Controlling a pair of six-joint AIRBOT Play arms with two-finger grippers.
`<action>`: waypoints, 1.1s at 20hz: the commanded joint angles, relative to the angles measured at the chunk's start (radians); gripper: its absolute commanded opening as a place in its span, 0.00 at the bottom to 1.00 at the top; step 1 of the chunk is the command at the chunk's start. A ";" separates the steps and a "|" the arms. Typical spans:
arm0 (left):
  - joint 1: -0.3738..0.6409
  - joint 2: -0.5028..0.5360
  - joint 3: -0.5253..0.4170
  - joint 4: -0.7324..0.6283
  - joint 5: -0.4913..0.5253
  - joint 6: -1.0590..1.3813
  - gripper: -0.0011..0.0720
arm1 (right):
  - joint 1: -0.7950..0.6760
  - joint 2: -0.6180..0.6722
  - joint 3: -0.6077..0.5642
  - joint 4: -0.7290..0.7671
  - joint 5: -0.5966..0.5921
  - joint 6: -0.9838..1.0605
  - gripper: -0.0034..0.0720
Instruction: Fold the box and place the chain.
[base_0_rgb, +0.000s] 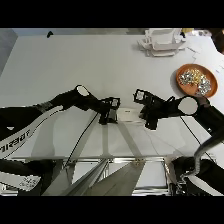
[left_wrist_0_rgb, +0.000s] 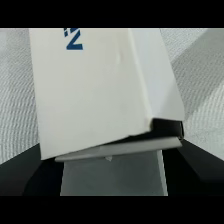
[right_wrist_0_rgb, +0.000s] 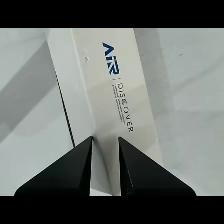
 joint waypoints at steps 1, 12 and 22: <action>0.000 0.000 0.001 0.002 -0.003 0.001 0.03 | 0.000 0.000 -0.007 0.017 -0.042 0.006 0.25; 0.000 0.000 0.001 0.002 -0.003 0.001 0.03 | 0.000 0.001 -0.007 0.025 -0.067 0.055 0.25; 0.000 0.000 0.001 0.002 -0.003 0.001 0.03 | 0.000 -0.001 -0.014 0.072 -0.072 0.077 0.25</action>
